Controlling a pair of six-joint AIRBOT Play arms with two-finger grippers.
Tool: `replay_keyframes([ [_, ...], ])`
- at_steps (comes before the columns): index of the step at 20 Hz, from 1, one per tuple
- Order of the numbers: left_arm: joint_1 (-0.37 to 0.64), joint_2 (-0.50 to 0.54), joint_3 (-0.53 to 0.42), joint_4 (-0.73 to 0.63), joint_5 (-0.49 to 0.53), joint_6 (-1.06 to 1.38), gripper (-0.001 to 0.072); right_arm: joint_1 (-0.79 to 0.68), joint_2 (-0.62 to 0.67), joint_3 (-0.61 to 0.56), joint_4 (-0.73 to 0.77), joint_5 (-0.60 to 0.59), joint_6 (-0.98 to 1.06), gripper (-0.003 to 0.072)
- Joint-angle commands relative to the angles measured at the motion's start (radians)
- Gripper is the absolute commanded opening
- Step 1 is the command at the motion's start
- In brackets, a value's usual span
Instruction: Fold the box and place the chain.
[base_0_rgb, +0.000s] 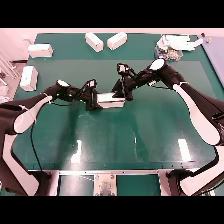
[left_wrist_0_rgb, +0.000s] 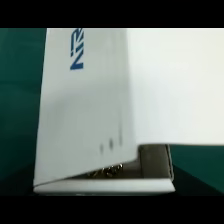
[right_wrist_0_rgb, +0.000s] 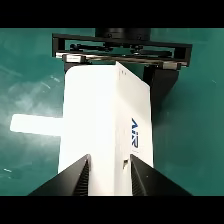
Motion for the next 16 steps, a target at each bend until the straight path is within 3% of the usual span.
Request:
replay_keyframes([
  [1,0.0,0.0,0.0,0.0,0.0,0.0,0.0379,0.003,-0.005,0.0,-0.002,-0.011,-0.009,0.0265],
  [7,0.0,0.0,0.0,0.0,0.0,0.0,0.0378,0.005,-0.006,0.0,-0.002,-0.017,-0.007,0.0229],
  [10,0.0,0.0,0.0,0.0,0.0,0.0,0.0379,0.01,-0.008,0.0,-0.002,0.038,-0.002,0.0316],
  [16,0.0,0.0,0.0,0.0,0.0,0.0,0.0378,0.009,-0.022,0.0,-0.002,0.022,0.018,0.0293],
])
